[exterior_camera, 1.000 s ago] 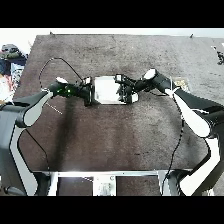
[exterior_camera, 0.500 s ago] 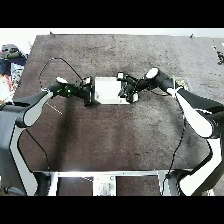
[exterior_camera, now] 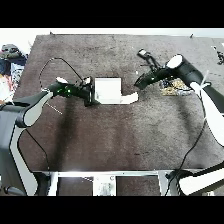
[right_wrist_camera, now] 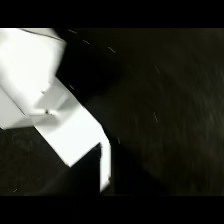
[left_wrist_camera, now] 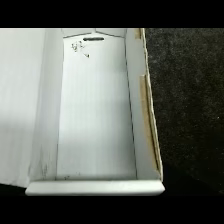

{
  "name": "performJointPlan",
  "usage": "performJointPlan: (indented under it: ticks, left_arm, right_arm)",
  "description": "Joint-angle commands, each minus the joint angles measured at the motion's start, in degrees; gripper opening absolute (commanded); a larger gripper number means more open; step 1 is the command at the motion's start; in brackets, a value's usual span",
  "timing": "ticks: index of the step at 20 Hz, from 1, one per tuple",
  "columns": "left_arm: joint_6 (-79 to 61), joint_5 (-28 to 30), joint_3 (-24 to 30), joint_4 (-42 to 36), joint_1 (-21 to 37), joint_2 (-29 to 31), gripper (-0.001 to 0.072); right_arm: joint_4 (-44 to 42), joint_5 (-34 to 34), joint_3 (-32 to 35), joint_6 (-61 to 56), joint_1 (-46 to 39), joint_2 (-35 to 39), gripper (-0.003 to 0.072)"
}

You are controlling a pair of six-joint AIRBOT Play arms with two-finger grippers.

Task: Fold the box and place the chain.

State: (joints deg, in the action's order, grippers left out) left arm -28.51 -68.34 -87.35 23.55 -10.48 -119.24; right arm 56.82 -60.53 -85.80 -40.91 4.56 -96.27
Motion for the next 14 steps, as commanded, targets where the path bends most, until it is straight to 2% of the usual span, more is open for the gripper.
performJointPlan:
  ticks: [1, 4, 7, 10, 14]
  left_arm:
    - [0.0, 0.0, 0.0, 0.0, 0.0, 0.0, 0.0295]
    - [0.0, 0.0, 0.0, 0.0, 0.0, 0.0, 0.0295]
    - [0.0, 0.0, 0.0, 0.0, 0.0, 0.0, 0.0296]
    - [0.0, 0.0, 0.0, 0.0, 0.0, 0.0, 0.0295]
    - [0.0, 0.0, 0.0, 0.0, 0.0, 0.0, 0.0296]
  right_arm:
    - [0.5, -3.3, 2.0, -15.3, -4.9, 0.8, 0.0011]
    - [-0.1, -2.6, 6.8, -17.0, -7.0, 0.8, 0.0011]
    - [-3.4, 1.2, 11.5, -16.8, -6.4, 0.5, 0.0011]
    - [-6.8, 1.6, 12.2, -15.0, -4.5, -2.9, 0.0011]
    - [-19.3, 0.6, 12.2, -6.1, -2.6, -6.2, 0.0012]
